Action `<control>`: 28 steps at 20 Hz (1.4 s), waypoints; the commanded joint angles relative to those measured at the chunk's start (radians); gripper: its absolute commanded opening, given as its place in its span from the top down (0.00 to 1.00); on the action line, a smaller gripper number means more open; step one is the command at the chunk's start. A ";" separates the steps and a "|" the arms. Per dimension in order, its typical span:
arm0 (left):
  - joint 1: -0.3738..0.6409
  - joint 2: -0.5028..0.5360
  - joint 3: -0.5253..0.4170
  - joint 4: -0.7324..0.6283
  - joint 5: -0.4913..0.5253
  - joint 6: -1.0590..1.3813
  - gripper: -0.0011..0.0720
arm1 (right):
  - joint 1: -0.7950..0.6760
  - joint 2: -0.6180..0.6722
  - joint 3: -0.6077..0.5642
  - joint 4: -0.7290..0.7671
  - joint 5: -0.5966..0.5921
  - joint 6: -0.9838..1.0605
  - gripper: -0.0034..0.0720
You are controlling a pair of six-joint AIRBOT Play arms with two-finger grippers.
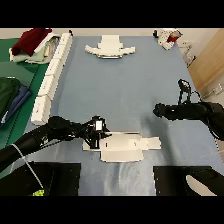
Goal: Fold the box.
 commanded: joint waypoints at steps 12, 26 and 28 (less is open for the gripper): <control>0.009 -0.048 0.002 0.069 -0.115 -0.127 0.97 | 0.001 0.000 0.001 0.000 0.000 0.000 0.41; 0.010 -0.048 0.003 0.068 -0.114 -0.126 0.96 | 0.050 0.072 0.001 0.181 -0.353 -0.142 0.95; 0.010 -0.048 0.003 0.068 -0.114 -0.126 0.96 | 0.158 0.152 0.000 0.150 -0.444 -0.134 0.95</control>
